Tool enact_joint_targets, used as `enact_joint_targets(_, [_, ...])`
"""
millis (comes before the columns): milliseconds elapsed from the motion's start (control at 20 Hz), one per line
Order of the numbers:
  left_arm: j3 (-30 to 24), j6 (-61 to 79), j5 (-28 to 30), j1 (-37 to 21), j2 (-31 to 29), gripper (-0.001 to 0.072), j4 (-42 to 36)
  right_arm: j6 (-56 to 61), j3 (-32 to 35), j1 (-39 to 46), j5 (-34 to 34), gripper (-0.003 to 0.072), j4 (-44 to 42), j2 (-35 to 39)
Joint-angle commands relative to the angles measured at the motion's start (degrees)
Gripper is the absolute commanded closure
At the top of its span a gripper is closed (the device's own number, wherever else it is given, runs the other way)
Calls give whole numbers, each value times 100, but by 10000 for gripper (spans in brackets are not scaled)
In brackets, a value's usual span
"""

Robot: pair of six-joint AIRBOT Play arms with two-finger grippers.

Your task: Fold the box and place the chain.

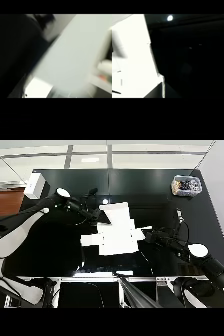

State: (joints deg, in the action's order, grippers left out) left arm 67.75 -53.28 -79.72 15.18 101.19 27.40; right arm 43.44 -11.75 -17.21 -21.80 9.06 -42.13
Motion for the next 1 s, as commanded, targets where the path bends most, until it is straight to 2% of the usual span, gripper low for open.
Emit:
enact_joint_targets(0, [485,542,-1093,48,428,26,267,2,2,-4,2,656,0,2])
enact_joint_targets(100, [640,872,-1073,57,476,32,669,2,2,-7,0,656,2,2])
enact_joint_targets(150, [691,1134,-1091,76,483,66,706,2,2,-7,0,656,2,2])
enact_joint_targets(200, [710,1366,-1139,87,483,129,614,0,2,-7,-2,656,4,2])
enact_joint_targets(250, [717,1519,-1158,92,483,154,494,0,4,-7,-2,656,26,2])
enact_joint_targets(350, [719,1550,-1003,92,485,156,457,2,4,-7,-31,655,131,2])
enact_joint_targets(450, [719,1537,-931,92,485,229,455,2,4,-7,-74,656,177,2])
enact_joint_targets(550, [719,1528,-925,96,485,246,457,2,4,-7,-120,656,177,2])
enact_joint_targets(650, [717,1513,-914,118,485,350,496,2,4,-7,-118,656,243,2])
enact_joint_targets(850, [719,1388,-876,264,485,357,514,2,4,-7,-133,656,256,2])
enact_joint_targets(900, [719,1386,-887,304,485,387,542,2,4,-7,-155,656,256,2])
enact_joint_targets(950, [717,1390,-953,330,485,619,601,2,4,-7,-177,655,256,2])
